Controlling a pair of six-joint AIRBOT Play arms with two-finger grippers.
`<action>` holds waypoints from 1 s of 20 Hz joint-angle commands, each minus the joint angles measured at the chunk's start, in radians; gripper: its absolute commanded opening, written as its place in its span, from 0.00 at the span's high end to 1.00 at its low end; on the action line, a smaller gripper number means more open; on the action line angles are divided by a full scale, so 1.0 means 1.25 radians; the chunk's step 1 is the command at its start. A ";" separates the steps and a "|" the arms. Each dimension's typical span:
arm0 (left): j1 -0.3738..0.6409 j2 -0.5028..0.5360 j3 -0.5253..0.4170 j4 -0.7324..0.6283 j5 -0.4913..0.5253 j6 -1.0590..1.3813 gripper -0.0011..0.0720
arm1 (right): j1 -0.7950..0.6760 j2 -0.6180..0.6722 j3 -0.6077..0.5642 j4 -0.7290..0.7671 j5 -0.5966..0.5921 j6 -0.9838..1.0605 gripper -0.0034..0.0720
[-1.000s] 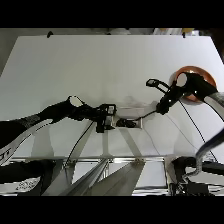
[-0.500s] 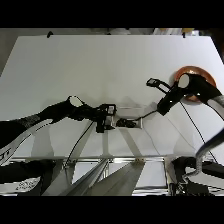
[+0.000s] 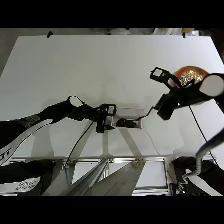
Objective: Fold the box and place the chain.
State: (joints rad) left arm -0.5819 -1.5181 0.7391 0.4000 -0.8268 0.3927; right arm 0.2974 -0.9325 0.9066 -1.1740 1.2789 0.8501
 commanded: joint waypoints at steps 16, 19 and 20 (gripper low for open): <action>0.001 0.000 0.000 0.000 0.000 0.000 0.61 | 0.173 -0.042 0.048 0.035 -0.183 0.110 0.67; 0.001 0.000 0.000 0.000 0.000 0.000 0.61 | 0.057 -0.017 0.066 0.027 -0.163 -0.024 0.73; 0.001 0.000 0.000 0.000 0.000 0.000 0.61 | 0.016 -0.019 0.065 0.002 -0.151 -0.085 0.73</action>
State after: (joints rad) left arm -0.5819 -1.5181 0.7391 0.4000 -0.8268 0.3927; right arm 0.4290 -0.9699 0.9718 -1.1267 1.0576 0.9043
